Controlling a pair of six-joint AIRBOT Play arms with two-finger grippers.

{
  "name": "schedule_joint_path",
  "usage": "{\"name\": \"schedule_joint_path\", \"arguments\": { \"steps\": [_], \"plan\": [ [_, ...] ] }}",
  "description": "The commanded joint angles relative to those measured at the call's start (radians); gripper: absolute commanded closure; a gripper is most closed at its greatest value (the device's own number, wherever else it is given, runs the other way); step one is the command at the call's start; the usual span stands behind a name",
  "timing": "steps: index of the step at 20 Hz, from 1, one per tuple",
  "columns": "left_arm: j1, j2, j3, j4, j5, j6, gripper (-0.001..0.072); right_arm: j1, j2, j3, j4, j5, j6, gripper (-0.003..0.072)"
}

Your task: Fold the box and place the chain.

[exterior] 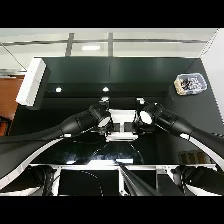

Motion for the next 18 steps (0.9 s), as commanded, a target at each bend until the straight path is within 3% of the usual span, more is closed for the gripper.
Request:
{"name": "schedule_joint_path", "arguments": {
  "steps": [1,3,4,5,12,18],
  "plan": [
    [0.000,0.000,0.000,0.003,-0.001,0.003,0.0684,0.000,0.000,0.002,0.004,0.002,-0.005,0.0677],
    [0.000,0.000,0.000,0.003,-0.001,0.003,0.0684,0.000,0.000,0.003,0.005,0.002,-0.004,0.0651],
    [0.000,0.000,0.000,0.003,-0.001,0.003,0.0684,0.000,0.000,0.003,0.006,0.002,-0.004,0.0534],
    [0.000,0.000,0.000,0.003,-0.001,0.003,0.0684,0.000,0.000,0.003,0.007,0.002,-0.004,0.0472],
    [0.000,0.000,0.000,0.003,-0.001,0.003,0.0684,0.000,0.001,0.003,0.019,-0.043,-0.009,0.0484],
    [0.000,0.000,0.000,0.003,-0.001,0.003,0.0684,0.000,0.000,0.018,0.034,0.003,-0.035,0.0482]
  ]
}}
